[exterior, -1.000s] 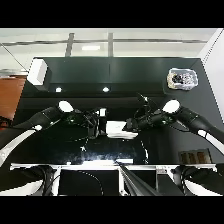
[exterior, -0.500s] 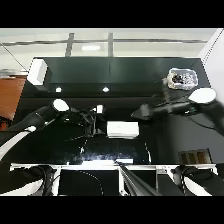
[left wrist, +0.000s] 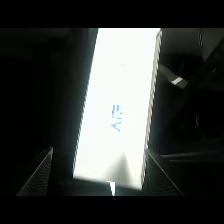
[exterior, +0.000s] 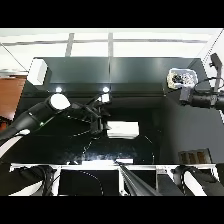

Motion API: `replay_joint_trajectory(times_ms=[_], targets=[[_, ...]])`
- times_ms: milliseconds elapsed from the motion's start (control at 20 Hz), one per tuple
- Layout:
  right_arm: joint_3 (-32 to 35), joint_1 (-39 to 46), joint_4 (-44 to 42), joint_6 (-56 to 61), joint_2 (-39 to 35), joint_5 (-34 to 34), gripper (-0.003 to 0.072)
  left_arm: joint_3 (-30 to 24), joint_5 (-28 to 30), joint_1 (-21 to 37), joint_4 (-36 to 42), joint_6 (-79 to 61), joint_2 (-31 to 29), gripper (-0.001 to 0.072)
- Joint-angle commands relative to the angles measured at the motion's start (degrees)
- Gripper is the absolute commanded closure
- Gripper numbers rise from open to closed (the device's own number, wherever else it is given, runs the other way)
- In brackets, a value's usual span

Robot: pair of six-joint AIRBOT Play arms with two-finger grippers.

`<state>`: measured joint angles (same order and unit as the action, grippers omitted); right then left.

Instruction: Fold the box and place the chain.

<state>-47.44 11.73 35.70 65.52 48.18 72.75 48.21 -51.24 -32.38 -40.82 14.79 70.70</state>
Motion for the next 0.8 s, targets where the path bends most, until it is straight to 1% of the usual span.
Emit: replay_joint_trajectory(times_ms=[0, 150, 300, 750], targets=[[-0.1, 2.2, 1.0, -1.0, -0.4, 0.3, 0.0643, 4.4, 3.0, -5.6, -0.3, 3.7, 4.4, 0.0015], [-0.1, 2.2, 1.0, -1.5, -0.4, 0.6, 0.0643, 7.0, 3.2, -8.4, -1.0, 2.7, 7.8, 0.0015], [-0.1, 2.2, 1.0, -2.4, -0.4, 0.7, 0.0643, 7.5, 3.2, -9.1, -0.9, 2.3, 10.1, 0.0015], [0.0, 2.2, 0.9, -3.8, -0.4, 0.5, 0.0644, 7.5, 3.3, -9.7, -1.3, 1.7, 11.3, 0.0013]])
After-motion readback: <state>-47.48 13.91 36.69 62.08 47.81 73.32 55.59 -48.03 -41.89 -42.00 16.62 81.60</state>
